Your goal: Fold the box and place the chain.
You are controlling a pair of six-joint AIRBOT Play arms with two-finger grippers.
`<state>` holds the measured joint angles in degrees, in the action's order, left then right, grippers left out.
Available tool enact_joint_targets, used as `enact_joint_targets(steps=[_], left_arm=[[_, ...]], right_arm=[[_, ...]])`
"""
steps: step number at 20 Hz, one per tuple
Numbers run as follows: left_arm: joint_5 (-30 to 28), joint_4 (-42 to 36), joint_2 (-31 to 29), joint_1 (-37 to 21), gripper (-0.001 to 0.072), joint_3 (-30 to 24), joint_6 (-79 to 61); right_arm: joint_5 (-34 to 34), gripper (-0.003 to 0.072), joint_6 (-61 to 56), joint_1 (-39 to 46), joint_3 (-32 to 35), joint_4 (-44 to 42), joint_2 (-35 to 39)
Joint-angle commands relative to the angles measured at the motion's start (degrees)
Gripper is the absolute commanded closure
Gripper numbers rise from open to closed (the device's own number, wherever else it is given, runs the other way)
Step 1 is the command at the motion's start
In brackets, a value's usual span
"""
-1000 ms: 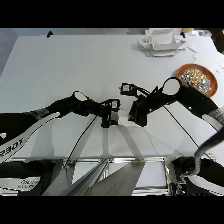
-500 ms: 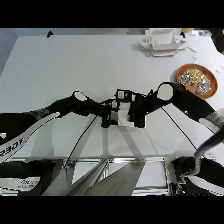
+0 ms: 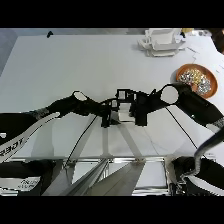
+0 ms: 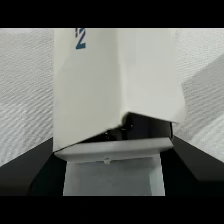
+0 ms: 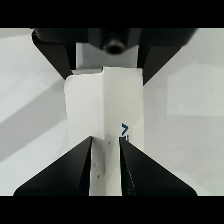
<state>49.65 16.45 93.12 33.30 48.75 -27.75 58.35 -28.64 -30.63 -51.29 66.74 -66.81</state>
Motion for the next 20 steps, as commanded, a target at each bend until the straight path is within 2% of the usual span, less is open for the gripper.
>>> enact_joint_targets(steps=[1, 14, 20], left_arm=[[0.1, 0.1, 0.0, 0.0, 0.0625, 0.0, -0.1], [0.1, 0.1, 0.0, 0.0, 0.0625, 0.0, -0.1], [0.1, 0.1, 0.0, 0.0, 0.0625, 0.0, -0.1]], right_arm=[[-1.9, 0.052, -0.1, -0.1, 0.6, 0.5, 0.3], [-5.6, 0.0516, -1.6, -0.1, 3.2, 0.3, 0.3], [-5.8, 0.0477, -1.5, -0.1, 4.0, -0.9, 0.3]])
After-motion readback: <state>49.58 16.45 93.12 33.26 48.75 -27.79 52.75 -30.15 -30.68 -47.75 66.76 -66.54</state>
